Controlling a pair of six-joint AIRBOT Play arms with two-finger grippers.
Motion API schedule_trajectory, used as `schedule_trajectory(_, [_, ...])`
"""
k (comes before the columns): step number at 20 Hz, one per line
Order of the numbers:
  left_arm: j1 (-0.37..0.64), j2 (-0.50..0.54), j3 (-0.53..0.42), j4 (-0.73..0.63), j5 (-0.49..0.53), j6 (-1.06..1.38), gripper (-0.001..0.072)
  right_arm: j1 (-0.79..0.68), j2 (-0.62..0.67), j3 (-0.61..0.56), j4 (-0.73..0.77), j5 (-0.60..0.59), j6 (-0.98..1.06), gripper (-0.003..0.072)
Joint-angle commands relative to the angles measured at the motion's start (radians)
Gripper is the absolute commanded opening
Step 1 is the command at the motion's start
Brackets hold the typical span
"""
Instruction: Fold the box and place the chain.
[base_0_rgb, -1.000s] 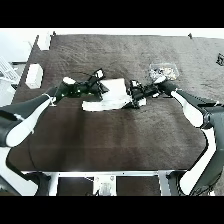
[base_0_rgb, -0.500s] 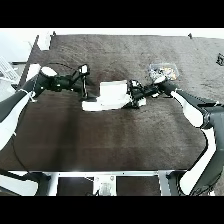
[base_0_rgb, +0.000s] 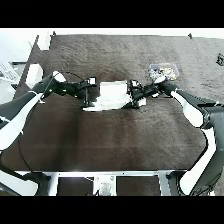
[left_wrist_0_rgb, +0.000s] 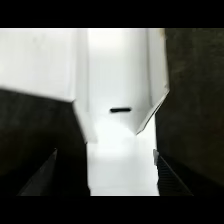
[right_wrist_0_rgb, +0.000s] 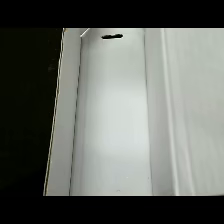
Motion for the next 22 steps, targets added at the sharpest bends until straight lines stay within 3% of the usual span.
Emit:
schedule_trajectory(1, [-0.027, -0.007, 0.000, 0.054, 0.032, -0.041, 0.0704, 0.000, 0.000, 0.000, 0.000, 0.000, 0.000, 0.0593])
schedule_trajectory(5, [-0.027, -0.007, 0.000, 0.052, 0.021, -0.126, 0.0674, 0.000, 0.000, 0.000, 0.000, 0.000, 0.000, 0.0592])
schedule_trajectory(6, [-0.027, -0.007, 0.000, 0.050, 0.020, -0.139, 0.0524, 0.000, 0.000, 0.000, 0.000, 0.000, 0.000, 0.0593])
schedule_trajectory(14, [-0.052, -0.007, 0.000, -0.012, 0.024, -0.145, 0.0519, 0.000, 0.000, 0.000, 0.000, 0.000, 0.000, 0.0592])
schedule_trajectory(15, [-0.052, -0.007, 0.000, -0.008, 0.024, -0.159, 0.0391, 0.000, 0.000, 0.000, 0.000, 0.000, 0.000, 0.0592])
schedule_trajectory(22, [-0.059, -0.007, 0.000, 0.030, 0.037, -0.209, 0.0384, 0.000, 0.000, 0.000, 0.000, 0.000, 0.000, 0.0593])
